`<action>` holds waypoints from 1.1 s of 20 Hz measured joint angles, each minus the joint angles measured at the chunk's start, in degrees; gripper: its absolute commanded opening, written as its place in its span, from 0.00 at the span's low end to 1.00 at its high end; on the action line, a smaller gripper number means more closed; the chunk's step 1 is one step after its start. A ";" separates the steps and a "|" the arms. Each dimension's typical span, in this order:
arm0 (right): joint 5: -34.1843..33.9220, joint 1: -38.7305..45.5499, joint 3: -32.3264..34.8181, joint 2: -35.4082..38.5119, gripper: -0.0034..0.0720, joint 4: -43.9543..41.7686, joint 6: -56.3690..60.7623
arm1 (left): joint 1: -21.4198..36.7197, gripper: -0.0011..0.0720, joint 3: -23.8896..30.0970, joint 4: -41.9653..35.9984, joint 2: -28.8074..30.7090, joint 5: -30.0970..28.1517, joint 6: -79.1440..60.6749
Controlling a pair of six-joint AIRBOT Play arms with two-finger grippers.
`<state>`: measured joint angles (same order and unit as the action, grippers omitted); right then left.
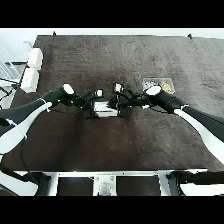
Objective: Fold the box and place the chain.
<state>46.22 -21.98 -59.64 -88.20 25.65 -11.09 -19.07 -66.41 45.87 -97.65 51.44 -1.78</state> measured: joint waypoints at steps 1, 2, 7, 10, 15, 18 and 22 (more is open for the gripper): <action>-0.09 -0.13 0.22 0.00 0.13 0.02 0.00 | 0.00 0.74 0.02 0.00 0.00 0.00 0.00; -0.11 -0.26 0.42 0.00 0.13 0.00 0.00 | 0.00 0.74 0.02 0.02 0.00 0.00 -0.02; 2.43 -0.59 1.07 -0.09 0.34 0.24 0.52 | -0.07 0.74 0.02 0.15 0.02 0.44 -0.33; 4.22 -0.59 1.20 -0.07 0.39 1.01 1.92 | -0.09 0.74 0.04 0.15 0.02 0.57 -0.44; 7.10 -0.59 1.29 -0.04 0.41 1.79 3.37 | -0.11 0.74 0.07 0.11 0.02 0.48 -0.20; 8.13 -0.50 1.29 -0.46 0.41 1.84 5.18 | -0.11 0.74 0.07 0.09 0.02 0.31 -0.11; 10.14 -0.24 0.98 -1.22 0.42 2.25 7.15 | -0.11 0.74 0.07 -0.13 0.02 0.15 0.20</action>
<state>56.36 -22.22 -58.65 -89.43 27.90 -3.95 -19.18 -66.35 45.74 -97.62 51.59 -1.58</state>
